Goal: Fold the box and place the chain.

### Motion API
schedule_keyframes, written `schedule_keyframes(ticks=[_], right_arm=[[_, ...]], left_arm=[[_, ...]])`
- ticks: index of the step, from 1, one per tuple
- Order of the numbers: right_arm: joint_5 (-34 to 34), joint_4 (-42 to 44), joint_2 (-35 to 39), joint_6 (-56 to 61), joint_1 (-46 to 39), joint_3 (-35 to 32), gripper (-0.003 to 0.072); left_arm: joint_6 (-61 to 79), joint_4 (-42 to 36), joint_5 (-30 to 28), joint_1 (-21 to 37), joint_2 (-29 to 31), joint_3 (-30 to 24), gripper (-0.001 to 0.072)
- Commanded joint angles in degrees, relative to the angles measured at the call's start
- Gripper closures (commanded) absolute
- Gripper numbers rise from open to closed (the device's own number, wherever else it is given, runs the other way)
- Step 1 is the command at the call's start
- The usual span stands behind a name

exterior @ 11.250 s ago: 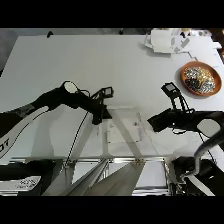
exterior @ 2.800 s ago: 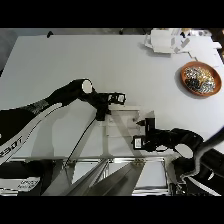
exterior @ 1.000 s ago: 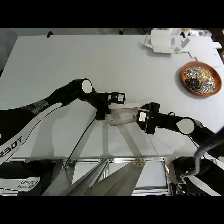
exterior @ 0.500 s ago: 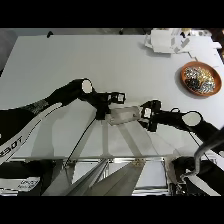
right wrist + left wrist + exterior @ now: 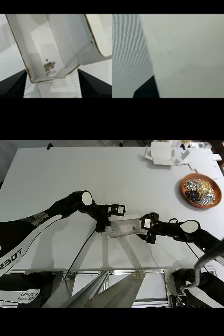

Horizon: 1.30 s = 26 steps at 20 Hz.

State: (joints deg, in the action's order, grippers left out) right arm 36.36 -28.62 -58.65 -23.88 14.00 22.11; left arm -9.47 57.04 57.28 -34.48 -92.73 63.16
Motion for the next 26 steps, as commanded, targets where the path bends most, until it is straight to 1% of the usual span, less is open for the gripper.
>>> schedule_keyframes(ticks=[1,7,12,15,19,22,24,26], right_arm=[[3.93,0.20,-3.54,-3.82,-1.66,2.99,-0.0008],[7.74,0.31,-10.36,-3.87,-3.04,7.45,-0.0009],[12.81,0.17,-12.79,-5.29,-3.91,7.65,-0.0005],[13.64,0.22,-14.93,-5.31,-2.86,7.65,-0.0001],[13.86,0.33,-15.65,-5.11,-2.89,7.65,0.0032],[13.79,0.31,-16.85,-5.14,-2.89,7.65,0.0033],[13.75,0.31,-17.88,-5.14,-2.89,7.65,0.0073],[13.73,0.31,-18.75,-5.57,-2.89,7.65,0.0163]], left_arm=[[0.02,0.00,-0.02,-0.02,0.02,0.04,0.0699],[0.04,0.00,-0.02,-0.02,0.02,0.04,0.0699],[0.02,0.00,-0.02,-0.02,0.02,0.04,0.0699],[0.02,0.00,-0.02,-0.02,0.02,0.04,0.0699],[0.02,0.00,-0.02,-0.02,0.02,0.04,0.0699],[0.02,0.00,-0.02,-0.02,0.02,0.04,0.0699],[0.02,0.00,-0.02,-0.02,0.02,0.04,0.0699],[0.02,0.00,-0.02,-0.02,0.02,0.04,0.0699]])
